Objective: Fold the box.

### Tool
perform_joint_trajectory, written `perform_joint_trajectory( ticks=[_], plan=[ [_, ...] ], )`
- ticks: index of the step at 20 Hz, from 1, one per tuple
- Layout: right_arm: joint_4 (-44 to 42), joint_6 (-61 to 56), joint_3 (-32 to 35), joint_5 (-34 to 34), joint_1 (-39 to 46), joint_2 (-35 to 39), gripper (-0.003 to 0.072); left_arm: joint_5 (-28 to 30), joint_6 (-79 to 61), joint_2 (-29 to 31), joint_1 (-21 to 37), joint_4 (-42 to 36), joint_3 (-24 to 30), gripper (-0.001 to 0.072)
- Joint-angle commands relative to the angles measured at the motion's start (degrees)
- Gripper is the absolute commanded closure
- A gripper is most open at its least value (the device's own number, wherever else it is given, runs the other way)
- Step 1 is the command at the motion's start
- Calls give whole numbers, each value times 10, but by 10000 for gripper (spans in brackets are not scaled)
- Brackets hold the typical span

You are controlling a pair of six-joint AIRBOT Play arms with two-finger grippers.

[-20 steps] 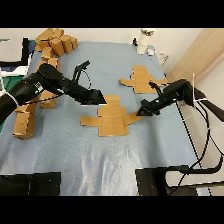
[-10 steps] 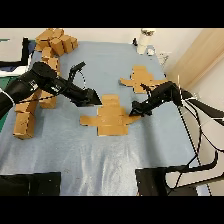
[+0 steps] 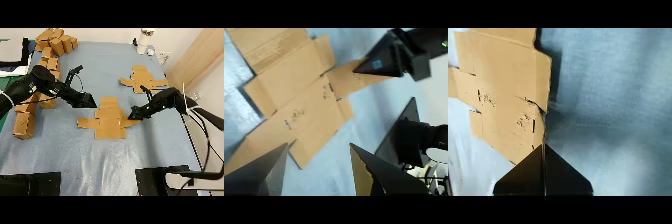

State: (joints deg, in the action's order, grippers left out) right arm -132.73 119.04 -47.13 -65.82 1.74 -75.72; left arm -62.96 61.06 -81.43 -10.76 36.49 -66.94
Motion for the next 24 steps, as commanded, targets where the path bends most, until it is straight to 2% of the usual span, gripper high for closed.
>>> perform_joint_trajectory(
  ticks=[1, 5, 9, 15, 20, 23, 24],
  plan=[
    [-10, 81, 84, 36, -17, 73, 684, 7, -17, -4, 24, 3, 32, 130],
    [-10, 101, 144, 117, -77, 135, 684, 11, -42, -31, 33, -32, 44, 129],
    [-10, 100, 149, 155, -129, 177, 684, 10, -49, -65, 33, -45, 44, 129],
    [-8, 92, 149, 158, -154, 189, 684, 35, -49, -101, 34, -43, 44, 129],
    [-8, 89, 149, 158, -154, 189, 684, 53, -69, -107, 33, -52, 44, 130],
    [-7, 89, 149, 158, -154, 189, 684, 8, -153, -119, 34, -112, 44, 134],
    [-4, 89, 149, 158, -154, 189, 684, -16, -182, -121, 34, -121, 44, 329]
  ],
)
